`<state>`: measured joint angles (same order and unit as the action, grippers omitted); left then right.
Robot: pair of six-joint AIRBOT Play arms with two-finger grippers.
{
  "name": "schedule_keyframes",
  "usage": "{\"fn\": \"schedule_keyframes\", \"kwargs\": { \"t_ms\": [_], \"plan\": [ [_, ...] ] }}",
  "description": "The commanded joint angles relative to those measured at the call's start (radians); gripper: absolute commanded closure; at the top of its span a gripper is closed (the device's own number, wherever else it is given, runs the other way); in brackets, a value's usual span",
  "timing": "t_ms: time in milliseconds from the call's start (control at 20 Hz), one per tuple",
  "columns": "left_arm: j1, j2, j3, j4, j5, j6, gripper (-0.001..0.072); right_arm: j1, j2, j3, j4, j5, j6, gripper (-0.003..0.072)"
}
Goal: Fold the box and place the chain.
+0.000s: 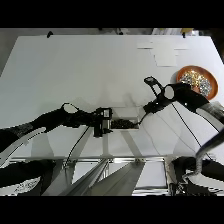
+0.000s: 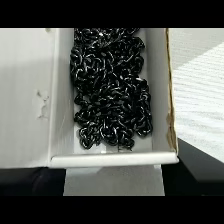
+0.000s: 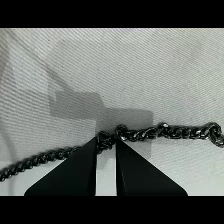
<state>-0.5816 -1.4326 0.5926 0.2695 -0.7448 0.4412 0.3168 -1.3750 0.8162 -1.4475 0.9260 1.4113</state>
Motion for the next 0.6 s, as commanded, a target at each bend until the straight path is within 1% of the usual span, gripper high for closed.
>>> {"fn": "schedule_keyframes", "kwargs": {
  "t_ms": [0, 150, 350, 550],
  "plan": [
    [0.0, 0.0, 0.0, 0.0, 0.0, 0.0, 0.0538, 0.001, 0.016, 0.0, 0.004, 0.014, -0.026, 0.0668],
    [0.0, 0.0, 0.0, 0.0, 0.0, 0.0, 0.0538, 0.001, 0.075, 0.0, 0.003, 0.043, -0.06, 0.0668],
    [0.0, 0.0, 0.0, 0.0, 0.0, 0.0, 0.0538, 0.001, 0.211, 0.0, 0.01, 0.092, -0.096, 0.0669],
    [0.0, 0.0, 0.0, 0.0, 0.0, 0.0, 0.0538, 0.011, 0.377, 0.0, 0.097, 0.104, -0.232, 0.0668]
  ]
}}
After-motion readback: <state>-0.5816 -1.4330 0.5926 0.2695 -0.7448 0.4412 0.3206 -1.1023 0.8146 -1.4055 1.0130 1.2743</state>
